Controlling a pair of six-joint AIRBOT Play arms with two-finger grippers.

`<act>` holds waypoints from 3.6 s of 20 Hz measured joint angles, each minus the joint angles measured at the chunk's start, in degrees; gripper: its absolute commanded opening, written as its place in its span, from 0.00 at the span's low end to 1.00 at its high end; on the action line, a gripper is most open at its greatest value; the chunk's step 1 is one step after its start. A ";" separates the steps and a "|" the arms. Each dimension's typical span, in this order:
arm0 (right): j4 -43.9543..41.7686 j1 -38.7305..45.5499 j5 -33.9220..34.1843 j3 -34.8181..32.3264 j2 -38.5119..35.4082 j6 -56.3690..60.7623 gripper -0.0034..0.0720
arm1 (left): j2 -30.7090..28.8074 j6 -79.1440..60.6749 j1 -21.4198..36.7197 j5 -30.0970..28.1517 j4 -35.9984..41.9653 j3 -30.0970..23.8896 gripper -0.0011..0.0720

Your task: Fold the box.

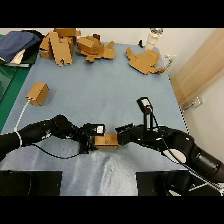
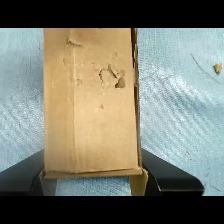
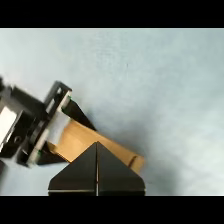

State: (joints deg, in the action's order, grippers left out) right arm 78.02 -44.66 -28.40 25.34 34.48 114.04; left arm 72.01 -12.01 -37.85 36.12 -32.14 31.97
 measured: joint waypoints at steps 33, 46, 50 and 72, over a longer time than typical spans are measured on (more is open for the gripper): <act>-20.35 -6.40 18.38 -10.08 2.64 14.95 0.05 | 0.00 0.04 0.00 -0.11 0.00 0.00 0.25; -17.49 -2.67 23.15 -9.62 -4.57 14.93 0.05 | -2.14 17.20 0.66 -1.46 -5.14 3.37 0.25; -15.67 1.05 23.65 -9.62 -11.10 14.93 0.05 | -4.94 34.67 5.38 -2.47 -17.11 6.84 0.25; -12.17 7.52 15.39 -9.64 -19.61 14.95 0.05 | -6.19 54.90 50.82 -1.68 -28.37 9.27 0.82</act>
State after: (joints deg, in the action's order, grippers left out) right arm 65.84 -37.15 -13.02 15.70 14.87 128.99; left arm 65.82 42.89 12.97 34.44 -60.51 41.23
